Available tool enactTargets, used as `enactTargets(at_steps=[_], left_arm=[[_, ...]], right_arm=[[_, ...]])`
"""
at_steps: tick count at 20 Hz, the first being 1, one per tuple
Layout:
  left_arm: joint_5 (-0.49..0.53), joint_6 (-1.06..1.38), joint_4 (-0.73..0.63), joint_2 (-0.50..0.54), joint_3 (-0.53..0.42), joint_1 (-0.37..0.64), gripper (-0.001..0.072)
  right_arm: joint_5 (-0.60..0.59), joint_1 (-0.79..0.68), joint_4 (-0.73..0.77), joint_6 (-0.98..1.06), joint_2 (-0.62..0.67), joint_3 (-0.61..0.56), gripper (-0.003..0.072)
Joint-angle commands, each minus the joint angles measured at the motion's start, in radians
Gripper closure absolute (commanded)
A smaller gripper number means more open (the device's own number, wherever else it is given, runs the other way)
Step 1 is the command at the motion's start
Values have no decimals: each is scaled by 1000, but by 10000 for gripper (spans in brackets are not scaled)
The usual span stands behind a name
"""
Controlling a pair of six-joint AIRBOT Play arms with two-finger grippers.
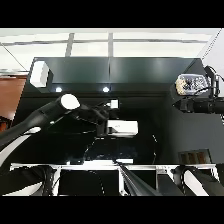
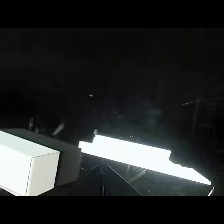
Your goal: Fold the box and place the chain.
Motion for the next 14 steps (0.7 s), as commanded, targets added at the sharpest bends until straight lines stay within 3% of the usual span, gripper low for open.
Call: enactTargets(at_steps=[1, 4, 14], left_arm=[[25, -130, 53, -121, 100, -80, -9], [30, -165, 55, -163, 132, -86, -10], [24, -183, 56, -158, 184, -82, -10]], right_arm=[[16, -14, -12, -15, 3, 0, 671], [24, -14, -12, -16, 3, 0, 671], [8, -14, -11, -34, 3, 0, 670]])
